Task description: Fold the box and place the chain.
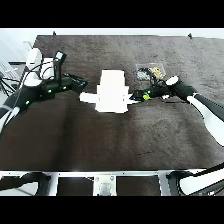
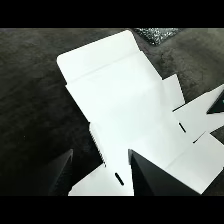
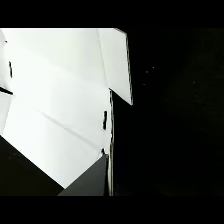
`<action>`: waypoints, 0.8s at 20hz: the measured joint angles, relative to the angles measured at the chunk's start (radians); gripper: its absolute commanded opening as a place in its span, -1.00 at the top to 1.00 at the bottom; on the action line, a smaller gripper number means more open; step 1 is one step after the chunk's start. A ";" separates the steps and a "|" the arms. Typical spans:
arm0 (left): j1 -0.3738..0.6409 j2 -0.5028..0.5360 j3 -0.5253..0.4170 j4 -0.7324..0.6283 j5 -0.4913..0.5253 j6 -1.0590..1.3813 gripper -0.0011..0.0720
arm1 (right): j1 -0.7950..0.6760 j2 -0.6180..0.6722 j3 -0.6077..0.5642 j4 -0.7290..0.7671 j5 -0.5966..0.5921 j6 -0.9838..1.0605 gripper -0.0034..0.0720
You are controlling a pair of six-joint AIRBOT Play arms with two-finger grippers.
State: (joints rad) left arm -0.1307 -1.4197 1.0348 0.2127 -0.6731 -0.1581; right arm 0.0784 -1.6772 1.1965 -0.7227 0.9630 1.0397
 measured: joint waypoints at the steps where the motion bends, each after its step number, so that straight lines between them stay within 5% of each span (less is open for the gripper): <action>1: 0.000 -0.026 0.032 0.002 -0.023 -0.005 -0.19 | 0.000 0.001 -0.002 0.000 -0.003 -0.014 0.89; 12: 0.000 -0.297 0.348 0.270 -0.172 -0.208 -0.20 | -0.003 0.004 -0.001 -0.018 -0.031 -0.106 0.89; 16: 0.000 -0.440 0.542 0.347 -0.327 -0.314 -0.51 | -0.003 0.004 0.000 -0.030 -0.033 -0.114 0.89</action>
State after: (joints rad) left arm -0.1307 -1.8599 1.5772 0.5594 -0.9997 -0.4721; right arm 0.0753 -1.6733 1.1965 -0.7525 0.9302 0.9253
